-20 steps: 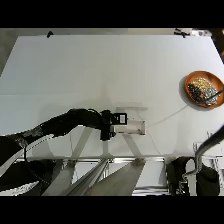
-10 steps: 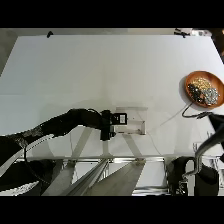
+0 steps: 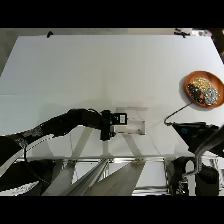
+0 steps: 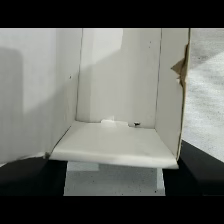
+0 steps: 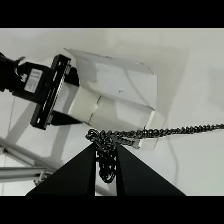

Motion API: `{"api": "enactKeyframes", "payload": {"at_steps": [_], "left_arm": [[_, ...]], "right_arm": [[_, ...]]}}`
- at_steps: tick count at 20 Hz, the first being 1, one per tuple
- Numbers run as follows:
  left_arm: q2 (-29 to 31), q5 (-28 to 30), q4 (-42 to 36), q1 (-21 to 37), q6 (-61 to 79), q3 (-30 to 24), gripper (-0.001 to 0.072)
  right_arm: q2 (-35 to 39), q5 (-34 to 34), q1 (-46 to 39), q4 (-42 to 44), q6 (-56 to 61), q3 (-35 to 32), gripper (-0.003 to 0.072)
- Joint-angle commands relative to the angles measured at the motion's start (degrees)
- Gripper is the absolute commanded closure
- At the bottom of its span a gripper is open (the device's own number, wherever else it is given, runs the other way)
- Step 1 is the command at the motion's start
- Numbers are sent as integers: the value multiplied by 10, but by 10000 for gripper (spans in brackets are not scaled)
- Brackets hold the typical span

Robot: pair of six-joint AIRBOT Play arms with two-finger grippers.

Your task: Fold the box and place the chain.

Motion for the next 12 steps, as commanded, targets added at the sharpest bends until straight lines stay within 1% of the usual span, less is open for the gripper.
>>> {"api": "enactKeyframes", "payload": {"at_steps": [1,3,6,9,12], "left_arm": [[0,0,0,0,0,0,433],[0,0,0,0,0,0,433],[0,0,0,0,0,0,433],[0,0,0,0,0,0,433],[0,0,0,0,0,0,433]], "right_arm": [[-16,-26,33,7,0,-64,685],[-56,-28,62,0,-7,-64,685],[-147,-43,124,-14,-29,-61,685],[-253,-90,220,-90,-22,-45,685],[-327,-154,312,-150,7,-17,684]]}}
